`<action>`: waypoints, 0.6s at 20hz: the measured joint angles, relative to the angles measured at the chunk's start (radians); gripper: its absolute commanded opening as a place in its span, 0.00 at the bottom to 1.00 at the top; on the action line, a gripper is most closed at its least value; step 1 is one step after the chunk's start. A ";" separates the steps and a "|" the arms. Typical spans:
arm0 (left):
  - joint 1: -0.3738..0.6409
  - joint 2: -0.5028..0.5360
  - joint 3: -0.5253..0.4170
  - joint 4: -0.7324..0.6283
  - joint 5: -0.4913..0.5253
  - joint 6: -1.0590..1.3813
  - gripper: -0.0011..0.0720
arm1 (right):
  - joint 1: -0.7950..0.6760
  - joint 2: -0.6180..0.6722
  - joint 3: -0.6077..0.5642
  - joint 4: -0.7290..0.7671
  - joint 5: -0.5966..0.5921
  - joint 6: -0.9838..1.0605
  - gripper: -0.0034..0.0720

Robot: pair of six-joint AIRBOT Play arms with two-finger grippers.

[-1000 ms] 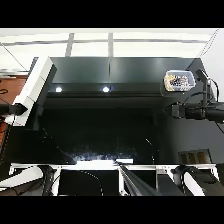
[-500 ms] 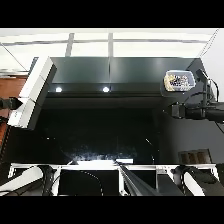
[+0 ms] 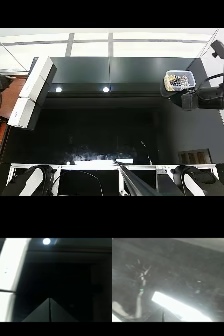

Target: Fold the box and place the chain.

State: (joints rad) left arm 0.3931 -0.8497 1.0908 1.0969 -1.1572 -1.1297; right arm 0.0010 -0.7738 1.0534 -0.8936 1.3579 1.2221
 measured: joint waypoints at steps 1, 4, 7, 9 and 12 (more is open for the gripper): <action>-0.050 0.031 -0.008 -0.002 -0.002 -0.040 0.05 | 0.013 0.008 0.014 -0.047 0.003 0.016 0.05; -0.224 0.148 -0.087 0.019 0.020 -0.135 0.05 | 0.033 0.062 -0.012 -0.167 -0.038 0.078 0.05; -0.383 0.294 -0.248 0.076 0.092 -0.213 0.06 | 0.040 0.161 -0.158 -0.230 -0.165 0.124 0.05; -0.459 0.386 -0.375 0.104 0.150 -0.233 0.06 | 0.042 0.211 -0.272 -0.263 -0.278 0.147 0.06; -0.514 0.471 -0.530 0.119 0.199 -0.252 0.06 | 0.044 0.244 -0.396 -0.301 -0.415 0.172 0.07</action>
State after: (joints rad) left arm -0.1211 -0.3786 0.5610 1.2160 -0.9581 -1.3815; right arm 0.0448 -0.5297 0.6571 -1.1950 0.9432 1.3945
